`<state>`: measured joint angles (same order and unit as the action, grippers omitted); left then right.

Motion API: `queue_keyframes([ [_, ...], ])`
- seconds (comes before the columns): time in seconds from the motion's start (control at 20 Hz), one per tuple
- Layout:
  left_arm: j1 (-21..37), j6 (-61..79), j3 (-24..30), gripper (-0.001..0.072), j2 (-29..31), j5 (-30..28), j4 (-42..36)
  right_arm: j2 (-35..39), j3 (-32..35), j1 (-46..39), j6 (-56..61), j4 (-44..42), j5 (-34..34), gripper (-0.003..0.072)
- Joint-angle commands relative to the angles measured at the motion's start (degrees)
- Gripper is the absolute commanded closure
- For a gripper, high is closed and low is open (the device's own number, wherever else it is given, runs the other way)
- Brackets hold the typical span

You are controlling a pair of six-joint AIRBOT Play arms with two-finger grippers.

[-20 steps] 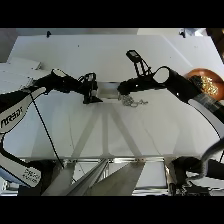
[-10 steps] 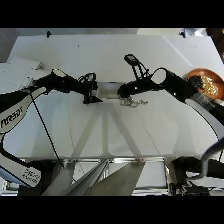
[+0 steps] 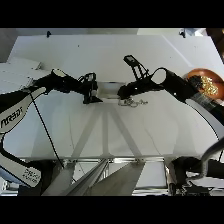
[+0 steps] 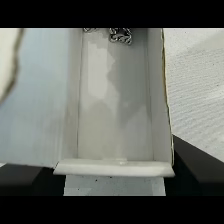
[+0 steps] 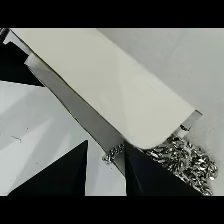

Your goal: Fold the box and place the chain.

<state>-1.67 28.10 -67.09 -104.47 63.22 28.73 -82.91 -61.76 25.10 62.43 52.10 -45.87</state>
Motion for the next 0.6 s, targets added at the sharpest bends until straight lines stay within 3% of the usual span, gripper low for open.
queue_keyframes([
  [0.0, 0.02, 0.0, 0.0, 0.0297, 0.02, -0.02, 0.02, 2.27, -0.04, 0.0, 0.02, 5.77, -1.31, 0.0428],
  [0.25, 0.02, 0.0, 0.0, 0.0297, 0.02, -0.02, 0.02, 8.7, -0.02, -1.99, -1.77, 26.47, -9.55, 0.0427],
  [0.35, 0.02, 0.0, 0.0, 0.0297, 0.02, -0.02, 0.02, 8.24, 0.26, -4.02, -5.42, 29.05, -12.83, 0.0427],
  [0.45, 0.02, 0.0, 0.0, 0.0297, 0.02, -0.02, 0.02, 7.48, 1.07, -4.87, -10.54, 28.48, -11.5, 0.0414],
  [0.55, 0.02, 0.0, 0.0, 0.0297, 0.02, -0.02, 0.02, 5.6, 1.25, -4.35, -17.16, 28.46, -9.07, 0.0215],
])
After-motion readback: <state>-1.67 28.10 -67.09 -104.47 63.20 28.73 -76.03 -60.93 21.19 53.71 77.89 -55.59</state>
